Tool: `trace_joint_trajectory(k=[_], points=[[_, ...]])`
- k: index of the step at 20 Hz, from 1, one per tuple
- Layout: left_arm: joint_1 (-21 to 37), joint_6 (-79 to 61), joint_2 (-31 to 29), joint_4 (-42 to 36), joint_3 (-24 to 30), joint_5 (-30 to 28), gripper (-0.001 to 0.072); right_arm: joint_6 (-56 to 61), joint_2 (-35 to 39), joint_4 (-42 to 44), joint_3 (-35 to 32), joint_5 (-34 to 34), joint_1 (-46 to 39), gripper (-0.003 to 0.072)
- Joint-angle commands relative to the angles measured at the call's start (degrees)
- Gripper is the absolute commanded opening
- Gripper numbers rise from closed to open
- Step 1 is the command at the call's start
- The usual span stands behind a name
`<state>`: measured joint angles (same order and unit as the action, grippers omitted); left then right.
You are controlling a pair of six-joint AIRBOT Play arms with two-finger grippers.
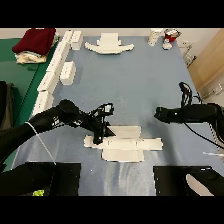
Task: Fold the box.
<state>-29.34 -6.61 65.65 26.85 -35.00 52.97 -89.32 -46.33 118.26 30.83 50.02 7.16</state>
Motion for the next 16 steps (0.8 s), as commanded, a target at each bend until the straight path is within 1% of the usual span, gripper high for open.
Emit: trace_joint_trajectory(k=[1,4,9,12,14,16], points=[[0.0,0.0,0.0,0.1,0.0,0.0,0.0014,-0.3,0.7,2.4,0.0,9.5,3.7,0.0001],[0.0,0.0,0.0,0.1,0.0,0.0,0.0014,4.9,3.0,0.0,0.0,12.1,10.4,0.0001],[0.0,0.0,0.1,0.1,0.0,0.0,0.0014,25.7,8.5,-12.2,0.0,16.1,26.6,0.0000],[0.0,0.0,0.0,0.1,0.0,0.0,0.0014,34.0,8.8,-16.5,0.0,15.5,40.9,0.0000],[0.0,0.0,0.0,0.1,0.0,0.0,0.0014,41.8,8.6,-22.8,0.0,14.3,52.2,0.0000],[0.0,0.0,0.0,0.1,0.0,0.0,0.0014,44.3,7.7,-28.9,0.0,12.0,64.0,0.0003]])
